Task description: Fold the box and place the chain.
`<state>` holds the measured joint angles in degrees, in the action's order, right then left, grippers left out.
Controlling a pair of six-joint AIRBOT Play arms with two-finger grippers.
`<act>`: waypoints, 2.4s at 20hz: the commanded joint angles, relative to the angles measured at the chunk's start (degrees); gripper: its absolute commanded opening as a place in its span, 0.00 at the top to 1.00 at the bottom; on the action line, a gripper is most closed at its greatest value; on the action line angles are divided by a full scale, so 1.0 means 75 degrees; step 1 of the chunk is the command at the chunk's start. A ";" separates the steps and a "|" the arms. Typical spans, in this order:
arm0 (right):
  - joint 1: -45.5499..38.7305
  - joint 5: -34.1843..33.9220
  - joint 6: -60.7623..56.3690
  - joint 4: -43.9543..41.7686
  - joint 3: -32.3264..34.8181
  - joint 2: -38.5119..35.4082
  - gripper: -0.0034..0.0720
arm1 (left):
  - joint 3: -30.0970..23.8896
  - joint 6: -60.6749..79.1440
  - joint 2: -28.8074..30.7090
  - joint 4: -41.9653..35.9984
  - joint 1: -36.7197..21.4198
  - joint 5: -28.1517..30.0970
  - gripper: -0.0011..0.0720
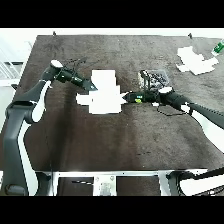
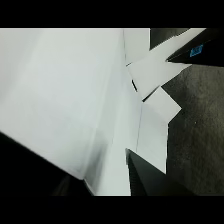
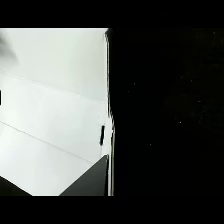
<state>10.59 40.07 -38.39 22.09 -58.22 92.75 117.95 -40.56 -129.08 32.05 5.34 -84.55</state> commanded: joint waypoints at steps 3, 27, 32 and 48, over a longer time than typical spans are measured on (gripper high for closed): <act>0.0006 0.0000 0.0015 0.0006 -0.0003 0.0003 0.94 | 0.0009 0.0052 -0.0003 -0.0493 -0.0216 0.0082 0.52; -0.1460 0.0213 0.0012 -0.0003 -0.0003 -0.0428 0.64 | 0.0009 0.5281 0.0026 -0.0356 -0.0181 -0.0516 0.96; -0.1661 0.0213 0.0251 -0.0006 -0.0003 -0.0443 0.64 | -0.0962 0.6618 0.0262 -0.0423 -0.0248 0.0256 0.96; -0.1661 0.0198 0.0618 -0.0085 -0.0003 -0.0440 0.65 | -0.1929 0.8017 0.0385 -0.0956 -0.0323 0.1370 0.96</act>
<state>-1.83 41.56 -34.04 21.61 -58.19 89.47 104.20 18.55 -126.15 25.06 3.07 -75.64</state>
